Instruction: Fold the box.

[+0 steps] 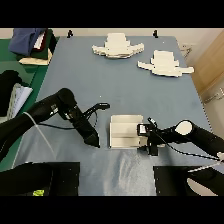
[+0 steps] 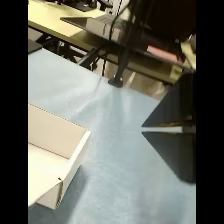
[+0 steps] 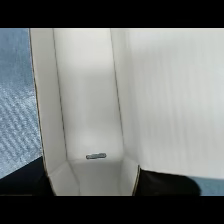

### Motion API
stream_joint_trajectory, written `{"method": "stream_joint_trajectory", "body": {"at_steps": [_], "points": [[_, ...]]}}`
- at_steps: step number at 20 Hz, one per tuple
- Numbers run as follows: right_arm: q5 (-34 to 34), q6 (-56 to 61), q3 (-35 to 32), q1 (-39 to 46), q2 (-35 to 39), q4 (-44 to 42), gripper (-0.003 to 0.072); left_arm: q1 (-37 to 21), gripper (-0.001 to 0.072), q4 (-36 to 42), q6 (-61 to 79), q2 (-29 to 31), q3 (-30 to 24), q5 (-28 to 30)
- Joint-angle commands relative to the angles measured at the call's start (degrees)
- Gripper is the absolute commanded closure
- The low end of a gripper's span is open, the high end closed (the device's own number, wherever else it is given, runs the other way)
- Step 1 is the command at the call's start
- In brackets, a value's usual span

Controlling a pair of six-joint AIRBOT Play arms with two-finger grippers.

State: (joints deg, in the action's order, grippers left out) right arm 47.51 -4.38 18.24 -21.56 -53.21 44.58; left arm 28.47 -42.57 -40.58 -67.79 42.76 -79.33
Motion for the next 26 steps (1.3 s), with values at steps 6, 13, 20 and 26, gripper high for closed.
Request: {"method": "stream_joint_trajectory", "body": {"at_steps": [6,13,20,26], "points": [[0.0,0.02,0.02,0.04,0.07,0.04,0.0166,1.53,0.0008,-5.75,21.03,4.0,-8.02,32.22],[0.0,0.02,0.02,0.02,0.07,0.04,0.0166,8.44,0.0008,-3.17,39.41,5.2,-11.02,41.33],[0.0,0.02,0.02,0.02,0.07,0.04,0.0166,9.09,0.0007,12.31,46.97,12.0,-20.37,42.03],[0.0,0.02,0.02,0.04,0.07,0.04,0.0166,9.55,0.0007,13.05,43.56,11.23,-20.46,41.22]]}}
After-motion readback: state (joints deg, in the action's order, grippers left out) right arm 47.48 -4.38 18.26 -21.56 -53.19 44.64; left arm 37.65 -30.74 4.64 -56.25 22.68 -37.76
